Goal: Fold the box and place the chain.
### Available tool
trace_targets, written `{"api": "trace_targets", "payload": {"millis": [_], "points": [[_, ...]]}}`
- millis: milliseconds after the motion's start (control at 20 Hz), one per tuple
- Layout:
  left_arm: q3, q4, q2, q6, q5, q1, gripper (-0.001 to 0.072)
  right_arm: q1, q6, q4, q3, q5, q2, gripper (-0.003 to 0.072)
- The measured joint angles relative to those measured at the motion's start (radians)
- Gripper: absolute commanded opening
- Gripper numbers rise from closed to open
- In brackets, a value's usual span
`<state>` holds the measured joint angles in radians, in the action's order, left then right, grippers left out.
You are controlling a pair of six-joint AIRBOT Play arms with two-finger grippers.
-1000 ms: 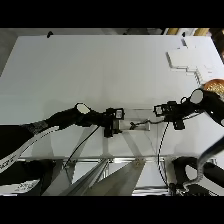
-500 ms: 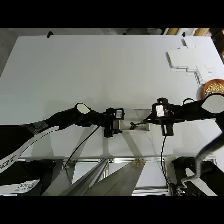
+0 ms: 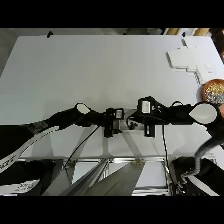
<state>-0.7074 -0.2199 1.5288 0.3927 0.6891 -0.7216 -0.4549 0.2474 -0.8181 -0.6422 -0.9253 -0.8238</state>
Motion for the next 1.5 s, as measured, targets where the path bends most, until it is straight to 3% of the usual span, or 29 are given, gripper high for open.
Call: {"api": "trace_targets", "payload": {"millis": [50, 100, 200, 350, 500, 700, 850, 1100, 1500], "points": [[0.0, 0.0, 0.0, 0.0, 0.0, 0.0, 0.0208, -0.005, 0.034, -0.021, 0.0, 0.006, -0.011, 0.0255], [0.0, 0.0, 0.0, 0.0, 0.0, 0.0, 0.0208, -0.008, 0.06, -0.04, 0.0, 0.009, -0.023, 0.0322], [0.0, 0.0, 0.0, 0.0, 0.0, 0.0, 0.0208, -0.012, 0.098, -0.066, -0.001, 0.014, -0.045, 0.0315], [0.0, 0.0, 0.0, 0.0, 0.0, 0.0, 0.0208, -0.015, 0.127, -0.121, -0.019, 0.011, -0.032, 0.0217], [0.0, 0.0, 0.0, 0.0, 0.0, 0.0, 0.0208, 0.012, 0.14, -0.268, -0.048, -0.026, 0.034, 0.0218], [0.0, 0.0, 0.0, 0.0, 0.0, 0.0, 0.0208, 0.182, 0.141, -0.443, -0.063, -0.129, 0.112, 0.0218], [0.0, 0.0, 0.0, 0.0, 0.0, 0.0, 0.0208, 0.346, 0.103, -0.491, -0.064, -0.186, 0.114, 0.0219], [0.0, 0.0, 0.0, 0.0, 0.0, 0.0, 0.0208, 0.467, 0.024, -0.476, -0.062, -0.186, 0.04, 0.0246], [0.0, 0.0, 0.0, 0.0, 0.0, 0.0, 0.0208, 0.424, -0.192, -0.48, 0.009, -0.179, -0.203, 0.0245]]}}
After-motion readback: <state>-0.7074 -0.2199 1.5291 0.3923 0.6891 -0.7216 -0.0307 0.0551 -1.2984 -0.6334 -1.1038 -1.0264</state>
